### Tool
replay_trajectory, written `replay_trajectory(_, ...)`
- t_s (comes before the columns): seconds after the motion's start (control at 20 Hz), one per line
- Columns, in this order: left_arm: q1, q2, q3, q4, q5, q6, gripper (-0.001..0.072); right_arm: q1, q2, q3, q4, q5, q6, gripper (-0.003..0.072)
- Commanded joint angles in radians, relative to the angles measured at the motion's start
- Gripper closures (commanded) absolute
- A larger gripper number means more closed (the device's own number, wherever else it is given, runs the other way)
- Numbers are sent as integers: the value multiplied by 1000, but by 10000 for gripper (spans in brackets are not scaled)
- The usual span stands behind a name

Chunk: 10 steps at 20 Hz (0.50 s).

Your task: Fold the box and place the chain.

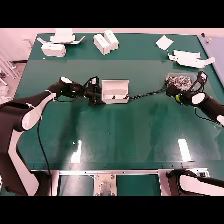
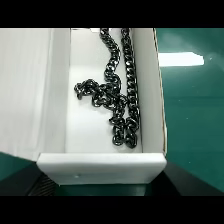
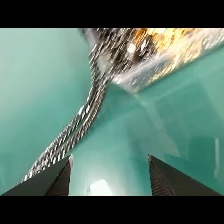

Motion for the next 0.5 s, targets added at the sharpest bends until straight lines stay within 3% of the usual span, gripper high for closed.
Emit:
replay_trajectory(0.0,1,1,0,0,0,0,193,26,-71,-5,40,-113,29,141)
replay_trajectory(0.25,0,1,0,0,0,0,193,83,-165,12,120,-251,29,142)
replay_trajectory(0.35,1,1,0,0,0,0,193,93,-205,48,122,-264,29,204)
replay_trajectory(0.45,1,1,0,0,0,0,193,93,-250,94,140,-263,31,207)
